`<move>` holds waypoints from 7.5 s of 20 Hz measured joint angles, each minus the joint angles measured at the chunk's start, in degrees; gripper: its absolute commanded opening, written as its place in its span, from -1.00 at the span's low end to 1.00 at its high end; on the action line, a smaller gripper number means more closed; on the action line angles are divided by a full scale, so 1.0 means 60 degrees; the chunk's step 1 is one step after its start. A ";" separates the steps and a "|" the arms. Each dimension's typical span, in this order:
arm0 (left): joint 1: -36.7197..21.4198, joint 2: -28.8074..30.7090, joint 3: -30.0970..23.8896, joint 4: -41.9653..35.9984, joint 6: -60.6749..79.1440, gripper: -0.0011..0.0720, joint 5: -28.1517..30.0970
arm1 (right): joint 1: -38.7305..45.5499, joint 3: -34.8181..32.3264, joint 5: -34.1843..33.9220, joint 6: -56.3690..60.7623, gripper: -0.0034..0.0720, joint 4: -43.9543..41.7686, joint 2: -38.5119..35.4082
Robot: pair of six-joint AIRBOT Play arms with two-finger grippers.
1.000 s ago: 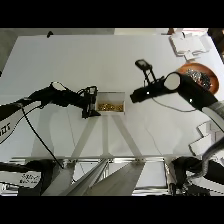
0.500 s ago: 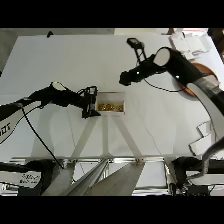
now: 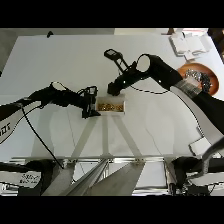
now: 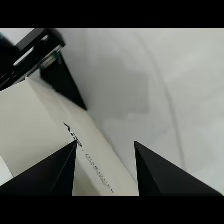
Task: Fold the box and place the chain.
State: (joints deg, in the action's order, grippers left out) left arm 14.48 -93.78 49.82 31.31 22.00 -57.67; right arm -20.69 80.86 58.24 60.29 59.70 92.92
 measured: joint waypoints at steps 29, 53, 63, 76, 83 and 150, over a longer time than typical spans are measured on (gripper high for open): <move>0.0000 0.0000 0.0000 0.0000 0.0000 0.44 0.0000 | -0.1800 -0.2237 -0.2197 -0.4251 0.15 0.0732 -0.1362; 0.0000 0.0000 0.0000 0.0000 0.0000 0.44 0.0000 | -0.1876 -0.2688 -0.2929 -0.3632 -0.33 0.1373 -0.1392; 0.0000 0.0000 0.0000 0.0000 0.0004 0.44 0.0004 | -0.2022 -0.3209 -0.3118 -0.3526 0.25 0.1260 -0.1395; 0.0000 -0.0004 0.0000 0.0004 0.0004 0.44 0.0000 | -0.2047 -0.3242 -0.3078 -0.3297 -0.34 0.1209 -0.2335; 0.0000 0.0000 0.0000 0.0004 0.0004 0.44 0.0000 | -0.1628 -0.3297 -0.3093 -0.0918 -0.89 0.0721 -0.2524; 0.0007 -0.0004 0.0000 0.0000 0.0000 -0.84 -0.0036 | 0.1319 -0.6073 0.0852 0.8958 -0.88 0.7406 -0.8160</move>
State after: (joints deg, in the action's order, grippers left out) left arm 14.52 -93.80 49.82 31.31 22.00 -57.89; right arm -12.78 44.42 63.35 114.04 104.14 43.97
